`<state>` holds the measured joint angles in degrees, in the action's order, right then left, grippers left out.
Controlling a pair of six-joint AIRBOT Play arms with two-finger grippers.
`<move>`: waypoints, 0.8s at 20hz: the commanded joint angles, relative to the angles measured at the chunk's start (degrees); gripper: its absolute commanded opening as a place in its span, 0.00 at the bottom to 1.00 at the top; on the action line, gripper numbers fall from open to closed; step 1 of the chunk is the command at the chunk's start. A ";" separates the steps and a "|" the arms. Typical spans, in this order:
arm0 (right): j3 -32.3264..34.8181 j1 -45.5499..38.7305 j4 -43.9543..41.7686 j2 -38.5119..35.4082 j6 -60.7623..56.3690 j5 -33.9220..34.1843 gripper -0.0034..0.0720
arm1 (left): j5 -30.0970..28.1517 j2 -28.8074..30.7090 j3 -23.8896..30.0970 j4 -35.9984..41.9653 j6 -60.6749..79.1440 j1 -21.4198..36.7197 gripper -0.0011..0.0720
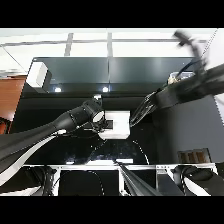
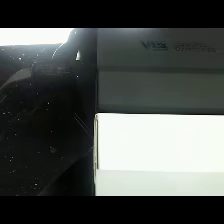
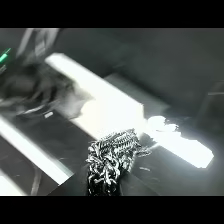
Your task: Fold the box and place the chain.
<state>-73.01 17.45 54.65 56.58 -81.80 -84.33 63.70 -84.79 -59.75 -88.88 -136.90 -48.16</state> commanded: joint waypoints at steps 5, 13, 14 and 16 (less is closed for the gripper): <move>16.81 10.97 -11.30 0.11 0.50 23.10 0.06 | -0.02 -0.04 -0.07 -0.02 0.02 0.02 0.05; 31.12 14.32 -11.54 0.28 -0.98 38.99 0.07 | -0.24 -0.04 -0.07 -0.02 0.00 0.02 0.05; 32.22 14.95 -11.50 0.52 -1.38 40.26 0.07 | -0.28 -0.04 -0.07 0.00 0.00 0.02 0.05; 32.79 15.87 -11.34 1.44 -2.67 41.59 0.22 | -0.28 -0.04 -0.07 -0.02 0.00 0.02 0.05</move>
